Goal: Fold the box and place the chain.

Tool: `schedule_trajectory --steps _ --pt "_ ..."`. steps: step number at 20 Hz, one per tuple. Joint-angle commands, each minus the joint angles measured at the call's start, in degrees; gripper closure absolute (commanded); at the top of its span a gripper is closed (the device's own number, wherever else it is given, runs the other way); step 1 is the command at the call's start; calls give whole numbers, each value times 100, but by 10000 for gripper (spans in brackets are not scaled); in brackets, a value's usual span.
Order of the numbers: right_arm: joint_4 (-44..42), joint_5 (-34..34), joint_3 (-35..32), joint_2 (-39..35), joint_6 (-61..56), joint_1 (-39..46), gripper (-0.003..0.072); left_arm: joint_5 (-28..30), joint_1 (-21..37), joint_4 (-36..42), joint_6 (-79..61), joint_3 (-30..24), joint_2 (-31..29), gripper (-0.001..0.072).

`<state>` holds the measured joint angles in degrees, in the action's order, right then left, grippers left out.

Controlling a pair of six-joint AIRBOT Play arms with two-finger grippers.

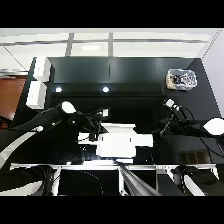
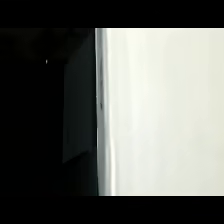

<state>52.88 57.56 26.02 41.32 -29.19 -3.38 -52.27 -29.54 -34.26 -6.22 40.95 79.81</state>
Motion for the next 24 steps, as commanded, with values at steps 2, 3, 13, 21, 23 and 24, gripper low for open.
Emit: schedule_trajectory --steps 2,3,13,21,23,24 --pt "-39 -149 -33 4 334 4 -16 129 -15 -24 109 -4 98 687" --pt "-39 -146 -33 4 382 4 -16 133 -15 -24 109 -4 98 687" --pt "-662 -177 -450 212 415 -601 -24 334 -26 -26 291 -4 98 687" --pt "-638 -1056 -494 258 658 -1888 -24 354 -44 -48 308 -4 98 687" --pt "-538 -997 -494 258 656 -2070 -23 354 -42 -48 308 -4 98 687" --pt "-380 -883 -498 258 658 -2149 -23 352 -42 -48 308 -4 98 687"
